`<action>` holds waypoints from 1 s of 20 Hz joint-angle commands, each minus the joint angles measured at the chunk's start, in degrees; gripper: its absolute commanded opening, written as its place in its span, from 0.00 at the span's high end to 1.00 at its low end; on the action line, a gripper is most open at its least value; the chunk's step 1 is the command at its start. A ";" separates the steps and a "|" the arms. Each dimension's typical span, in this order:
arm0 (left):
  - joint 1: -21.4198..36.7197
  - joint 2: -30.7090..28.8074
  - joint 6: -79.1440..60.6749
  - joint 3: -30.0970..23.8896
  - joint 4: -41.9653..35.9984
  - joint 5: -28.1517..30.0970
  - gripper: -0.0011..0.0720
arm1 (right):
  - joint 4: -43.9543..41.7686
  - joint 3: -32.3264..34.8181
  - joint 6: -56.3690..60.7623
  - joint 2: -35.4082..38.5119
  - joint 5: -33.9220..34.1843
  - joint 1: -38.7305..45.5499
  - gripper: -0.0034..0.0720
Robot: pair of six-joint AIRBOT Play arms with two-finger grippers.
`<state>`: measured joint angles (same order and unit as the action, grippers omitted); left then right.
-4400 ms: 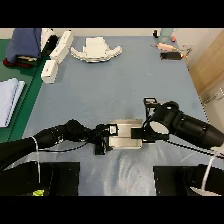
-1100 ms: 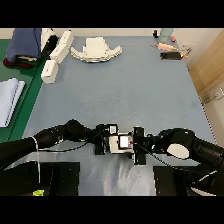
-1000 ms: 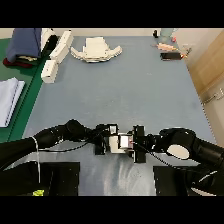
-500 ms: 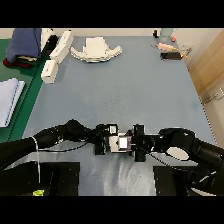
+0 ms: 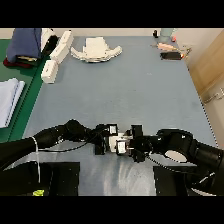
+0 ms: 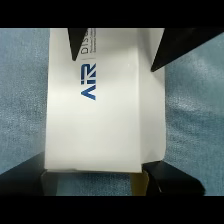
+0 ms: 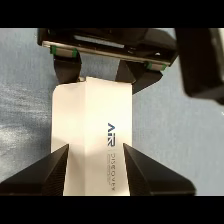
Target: Fold the box.
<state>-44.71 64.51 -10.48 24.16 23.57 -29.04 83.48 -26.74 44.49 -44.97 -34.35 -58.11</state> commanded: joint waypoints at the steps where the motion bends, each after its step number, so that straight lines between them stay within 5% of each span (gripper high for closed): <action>1: 0.04 0.02 -0.02 0.07 0.02 0.00 0.28 | 1.86 0.02 0.55 -0.98 -0.13 -0.24 0.22; 20: 0.04 0.02 -0.02 0.07 0.00 0.02 0.28 | 11.91 -1.75 4.17 4.20 2.43 -0.20 0.25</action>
<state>-44.66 64.51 -10.46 24.18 23.55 -29.02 93.54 -28.12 48.21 -40.75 -33.21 -58.33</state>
